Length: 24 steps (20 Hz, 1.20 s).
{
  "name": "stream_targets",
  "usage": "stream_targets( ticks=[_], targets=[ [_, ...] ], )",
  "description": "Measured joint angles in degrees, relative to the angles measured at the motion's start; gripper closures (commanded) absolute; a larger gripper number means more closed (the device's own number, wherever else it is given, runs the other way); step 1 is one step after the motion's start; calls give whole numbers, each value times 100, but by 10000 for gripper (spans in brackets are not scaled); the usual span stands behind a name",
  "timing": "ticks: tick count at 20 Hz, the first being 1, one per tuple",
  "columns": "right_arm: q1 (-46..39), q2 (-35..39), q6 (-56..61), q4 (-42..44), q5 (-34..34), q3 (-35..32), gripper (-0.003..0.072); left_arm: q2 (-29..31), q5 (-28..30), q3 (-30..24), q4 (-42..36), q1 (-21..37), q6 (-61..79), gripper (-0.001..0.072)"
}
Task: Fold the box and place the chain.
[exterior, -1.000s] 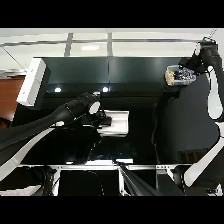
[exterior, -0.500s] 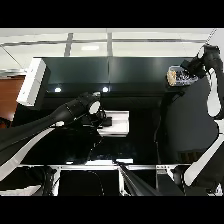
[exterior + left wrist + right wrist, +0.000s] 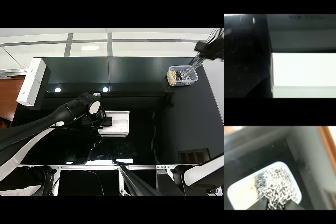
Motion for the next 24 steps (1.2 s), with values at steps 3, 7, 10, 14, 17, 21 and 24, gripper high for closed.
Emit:
stream_targets(
  ticks=[3,7,10,14,17,21,24],
  targets=[
    [0,962,-586,675,249,-153,670,0,0,0,-4,0,0,685],
    [26,2192,-1137,1902,522,-660,669,0,-2,0,-9,0,0,685],
    [184,3077,-1349,2472,658,-1309,670,0,-2,0,-7,0,0,685],
    [684,4236,-1478,3250,894,-2872,670,0,0,0,-7,0,0,685],
    [1220,4782,-1526,3792,1036,-4022,669,0,-2,0,-7,0,0,685],
    [2074,5049,-1558,4387,916,-5143,669,0,-2,0,-7,0,0,685],
    [2723,5060,-1565,4706,501,-5591,669,0,-4,0,-4,0,0,685]
  ],
)
